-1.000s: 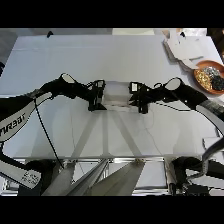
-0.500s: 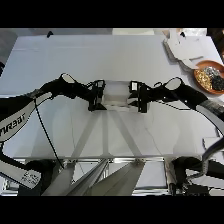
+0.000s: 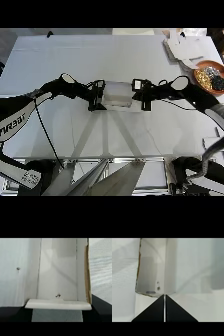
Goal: Fold the box and place the chain.
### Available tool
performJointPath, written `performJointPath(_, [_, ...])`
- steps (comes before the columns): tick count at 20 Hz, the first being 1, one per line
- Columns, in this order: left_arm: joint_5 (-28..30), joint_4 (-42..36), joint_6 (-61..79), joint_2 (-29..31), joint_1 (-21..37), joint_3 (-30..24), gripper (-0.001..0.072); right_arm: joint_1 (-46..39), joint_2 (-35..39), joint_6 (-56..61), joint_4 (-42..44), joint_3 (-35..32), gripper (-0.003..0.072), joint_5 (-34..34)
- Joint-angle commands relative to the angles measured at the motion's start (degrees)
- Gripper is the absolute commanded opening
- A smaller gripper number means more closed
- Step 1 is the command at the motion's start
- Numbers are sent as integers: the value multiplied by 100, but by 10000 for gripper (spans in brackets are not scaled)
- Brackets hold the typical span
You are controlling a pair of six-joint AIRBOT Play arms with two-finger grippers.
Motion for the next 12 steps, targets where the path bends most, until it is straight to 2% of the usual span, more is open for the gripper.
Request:
performJointPath(1, [0, 0, 0, 0, 0, -2, 412, -295, 675, 1364, -236, 0, 12, 105])
performJointPath(4, [0, 0, 0, 0, 0, -2, 412, -999, 1025, 2868, -245, -11, 12, 667])
performJointPath(7, [0, 0, 0, 0, 0, -2, 412, -1856, 1064, 4664, -256, -125, 11, 1073])
performJointPath(12, [0, 0, 0, 0, 0, -2, 412, -2260, 1021, 5403, -146, -1062, 9, 970])
